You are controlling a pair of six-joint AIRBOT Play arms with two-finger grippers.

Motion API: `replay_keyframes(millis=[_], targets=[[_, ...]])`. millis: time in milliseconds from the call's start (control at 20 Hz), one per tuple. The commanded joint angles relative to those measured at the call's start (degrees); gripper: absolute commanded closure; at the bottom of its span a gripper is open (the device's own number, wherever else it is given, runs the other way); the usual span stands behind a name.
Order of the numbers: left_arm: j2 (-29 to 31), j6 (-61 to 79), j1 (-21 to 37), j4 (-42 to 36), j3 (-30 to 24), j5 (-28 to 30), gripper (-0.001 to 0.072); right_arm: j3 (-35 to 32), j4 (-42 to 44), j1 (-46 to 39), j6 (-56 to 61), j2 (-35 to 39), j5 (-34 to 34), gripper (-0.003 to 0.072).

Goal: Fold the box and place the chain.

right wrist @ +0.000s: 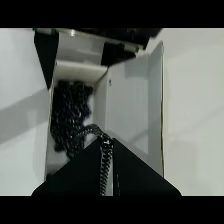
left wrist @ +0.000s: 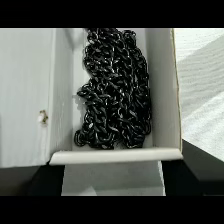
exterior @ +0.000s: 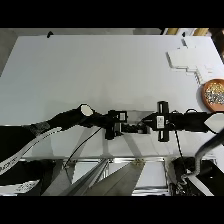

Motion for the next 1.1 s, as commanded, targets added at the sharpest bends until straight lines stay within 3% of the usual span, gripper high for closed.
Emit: replay_keyframes(millis=[0, 250, 350, 550, 750, 900, 1050], targets=[[0.04, 0.00, -0.02, 0.02, 0.04, 0.02, 0.0418, 0.07, -2.14, 2.80, 4.09, -1.97, -2.54, 0.0671], [0.04, 0.00, -0.02, 0.02, 0.04, 0.02, 0.0418, 0.07, -5.53, 2.78, 5.84, -5.68, -1.57, 0.0667], [0.04, 0.00, -0.02, 0.02, 0.04, 0.02, 0.0418, 0.13, -5.53, 2.78, 5.81, -5.88, -1.64, 0.0552], [0.04, 0.02, -0.02, 0.02, 0.07, 0.02, 0.0418, 4.09, -12.02, 1.40, 5.81, -5.88, 2.84, 0.0516], [0.04, 0.00, -0.02, 0.02, 0.04, 0.02, 0.0418, 6.88, -21.29, -10.40, 3.56, -6.05, 10.43, 0.0525], [0.04, 0.00, -0.02, 0.02, 0.04, 0.02, 0.0418, 6.82, -23.43, -20.46, -2.19, -7.08, 9.25, 0.0526], [0.04, 0.00, -0.02, 0.02, 0.04, 0.02, 0.0418, 6.27, -23.28, -22.62, -2.43, -12.02, 6.14, 0.0526]])
